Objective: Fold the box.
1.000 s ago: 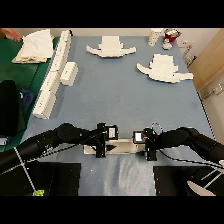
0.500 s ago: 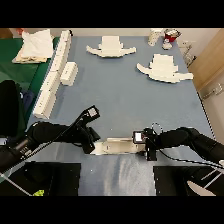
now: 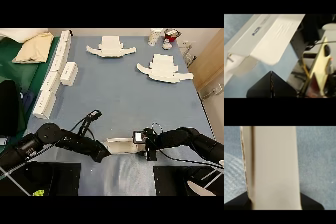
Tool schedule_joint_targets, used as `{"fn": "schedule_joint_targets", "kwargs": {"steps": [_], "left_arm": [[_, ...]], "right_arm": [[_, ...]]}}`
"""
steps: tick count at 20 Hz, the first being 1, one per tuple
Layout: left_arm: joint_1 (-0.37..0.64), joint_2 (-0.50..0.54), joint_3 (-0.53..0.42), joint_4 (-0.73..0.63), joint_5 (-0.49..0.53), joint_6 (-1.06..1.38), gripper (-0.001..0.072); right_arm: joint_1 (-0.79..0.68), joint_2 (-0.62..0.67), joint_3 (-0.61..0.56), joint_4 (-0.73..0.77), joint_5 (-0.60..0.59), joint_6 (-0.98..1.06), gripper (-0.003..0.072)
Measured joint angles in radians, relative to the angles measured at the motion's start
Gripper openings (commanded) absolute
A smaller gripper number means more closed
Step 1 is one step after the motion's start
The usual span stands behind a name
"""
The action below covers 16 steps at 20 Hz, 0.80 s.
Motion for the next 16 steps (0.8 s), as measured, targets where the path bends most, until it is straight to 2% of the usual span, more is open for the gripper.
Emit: {"fn": "schedule_joint_targets", "kwargs": {"steps": [3, 8, 11, 16], "left_arm": [[-0.003, -0.100, 0.054, -0.091, 0.060, -0.011, 0.0012], [0.098, -0.246, 0.147, -0.141, 0.092, -0.002, 0.0012], [0.144, -0.345, 0.166, -0.150, 0.100, 0.001, 0.0012], [0.166, -0.485, 0.175, -0.163, 0.086, 0.013, 0.0012]], "right_arm": [[0.000, 0.000, 0.000, 0.000, 0.000, 0.000, 0.0502], [0.000, 0.000, 0.000, 0.000, 0.000, 0.000, 0.0502], [0.000, 0.000, 0.000, 0.000, 0.000, 0.000, 0.0501], [0.000, 0.000, 0.000, 0.000, 0.000, 0.000, 0.0502]]}}
